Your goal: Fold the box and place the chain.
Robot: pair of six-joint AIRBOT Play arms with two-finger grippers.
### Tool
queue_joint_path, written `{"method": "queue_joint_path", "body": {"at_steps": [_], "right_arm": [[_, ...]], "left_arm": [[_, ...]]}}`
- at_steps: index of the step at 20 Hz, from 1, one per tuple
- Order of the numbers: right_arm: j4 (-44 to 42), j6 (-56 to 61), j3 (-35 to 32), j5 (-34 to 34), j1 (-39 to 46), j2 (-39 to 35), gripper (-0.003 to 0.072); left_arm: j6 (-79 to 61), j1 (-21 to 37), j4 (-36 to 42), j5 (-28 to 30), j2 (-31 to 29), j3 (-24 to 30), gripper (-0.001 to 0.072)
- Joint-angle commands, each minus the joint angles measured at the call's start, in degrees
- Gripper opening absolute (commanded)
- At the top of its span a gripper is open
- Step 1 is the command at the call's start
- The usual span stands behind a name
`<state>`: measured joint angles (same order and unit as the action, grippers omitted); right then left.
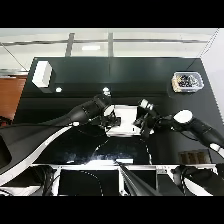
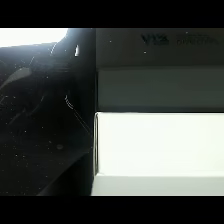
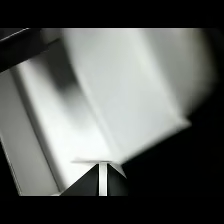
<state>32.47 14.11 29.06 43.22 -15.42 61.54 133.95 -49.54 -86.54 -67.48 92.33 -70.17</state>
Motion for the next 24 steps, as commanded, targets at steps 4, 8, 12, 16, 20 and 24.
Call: {"method": "queue_joint_path", "body": {"at_steps": [4, 8, 12, 16, 20, 24], "right_arm": [[15.72, 48.43, 2.03, 17.11, 21.79, -5.38, 0.0058], [26.01, 70.05, 1.62, 16.33, 28.09, -3.98, 0.0057], [20.81, 68.72, -0.98, 19.21, 25.62, 2.08, 0.0058], [7.41, 55.91, -1.01, 19.87, 21.11, 9.77, 0.0059], [-0.26, 48.7, -0.98, 19.89, 18.53, 14.29, 0.006], [-4.31, 40.96, 2.51, 26.82, 18.51, 14.25, 0.0296]], "left_arm": [[0.0, 0.02, 0.04, -0.11, 0.04, -0.04, 0.003], [0.0, 0.02, 0.04, -0.09, 0.04, -0.04, 0.003], [0.0, 0.0, 0.07, -0.11, 0.04, -0.04, 0.003], [0.0, 0.02, 0.04, -0.11, 0.04, -0.04, 0.003], [0.0, 0.0, 0.09, -0.48, 0.04, -0.04, 0.003], [0.0, 0.02, 0.15, -0.7, 0.04, -0.04, 0.003]]}}
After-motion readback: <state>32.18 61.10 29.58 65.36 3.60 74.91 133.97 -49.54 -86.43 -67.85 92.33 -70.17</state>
